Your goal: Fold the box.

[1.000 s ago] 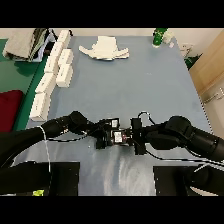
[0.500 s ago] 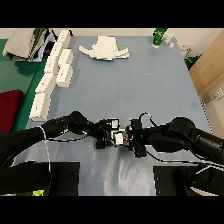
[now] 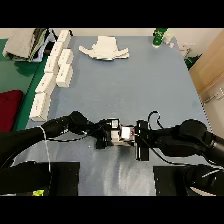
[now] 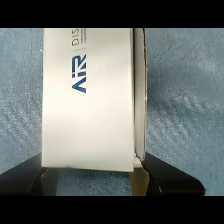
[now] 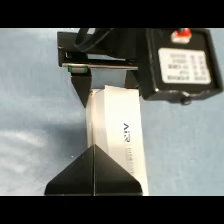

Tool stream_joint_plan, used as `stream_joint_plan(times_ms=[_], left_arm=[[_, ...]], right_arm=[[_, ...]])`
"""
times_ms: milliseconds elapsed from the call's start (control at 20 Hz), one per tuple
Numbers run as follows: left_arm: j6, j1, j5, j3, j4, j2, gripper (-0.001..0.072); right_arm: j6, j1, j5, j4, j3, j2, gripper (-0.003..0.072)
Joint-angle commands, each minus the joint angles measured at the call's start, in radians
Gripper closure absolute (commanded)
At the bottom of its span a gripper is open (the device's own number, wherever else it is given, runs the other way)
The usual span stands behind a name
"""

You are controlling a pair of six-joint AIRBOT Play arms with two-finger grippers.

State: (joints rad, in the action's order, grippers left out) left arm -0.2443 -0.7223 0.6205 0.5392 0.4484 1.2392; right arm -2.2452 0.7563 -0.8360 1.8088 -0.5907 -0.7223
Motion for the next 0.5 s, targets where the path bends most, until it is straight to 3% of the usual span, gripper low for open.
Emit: stream_joint_plan(times_ms=[0,250,450], left_arm=[[0.000,0.000,0.000,0.000,0.000,0.000,0.0189],[0.000,0.000,0.000,0.000,0.000,0.000,0.0190],[0.000,0.000,-0.001,0.000,0.000,0.000,0.0189]], right_arm=[[0.082,0.000,0.127,0.110,0.092,0.075,0.0685],[0.204,0.000,0.528,0.192,0.348,0.220,0.0684],[0.303,0.000,0.633,0.192,0.374,0.194,0.0684]])
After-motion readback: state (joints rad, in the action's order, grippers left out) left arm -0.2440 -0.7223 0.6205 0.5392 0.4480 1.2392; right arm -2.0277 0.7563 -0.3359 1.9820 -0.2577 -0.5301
